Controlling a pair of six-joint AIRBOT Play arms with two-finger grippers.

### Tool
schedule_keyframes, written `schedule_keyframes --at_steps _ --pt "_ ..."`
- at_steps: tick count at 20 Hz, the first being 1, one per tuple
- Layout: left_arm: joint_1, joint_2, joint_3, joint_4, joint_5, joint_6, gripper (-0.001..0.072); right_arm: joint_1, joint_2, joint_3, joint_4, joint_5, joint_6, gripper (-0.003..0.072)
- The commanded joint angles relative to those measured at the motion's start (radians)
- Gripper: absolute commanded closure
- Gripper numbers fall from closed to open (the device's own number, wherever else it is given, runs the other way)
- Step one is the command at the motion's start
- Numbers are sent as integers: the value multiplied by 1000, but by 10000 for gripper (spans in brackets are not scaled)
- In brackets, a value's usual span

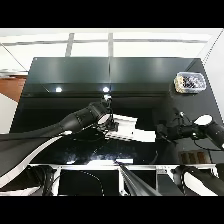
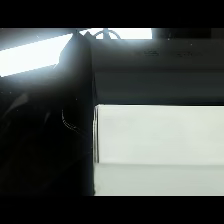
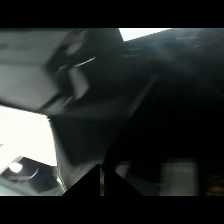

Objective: Fold the box and place the chain.

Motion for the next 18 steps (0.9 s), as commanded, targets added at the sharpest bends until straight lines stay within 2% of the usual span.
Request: schedule_keyframes --at_steps 1,3,4,5,6,9,14,17,18 --pt "0 -1 0 0 0 0 677 89 -45 -6 203 -56 -163 641" --pt "0 -1 0 0 -1 0 678 114 -45 8 270 -40 -208 639" --pt "0 -1 0 0 -1 0 678 115 -44 24 280 -9 -222 450" --pt "0 -1 0 0 -2 0 678 115 -44 42 274 23 -229 211" --pt "0 -1 0 0 -2 0 678 115 -44 60 267 53 -241 102" --pt "0 -1 0 0 -4 0 678 115 -44 100 268 119 -265 102" --pt "0 -1 0 0 -4 0 678 130 -44 110 272 126 -266 105" --pt "1 -1 0 1 -3 0 678 200 -44 110 269 54 -258 108" --pt "1 -1 0 1 -3 0 678 232 -44 110 268 0 -229 166"
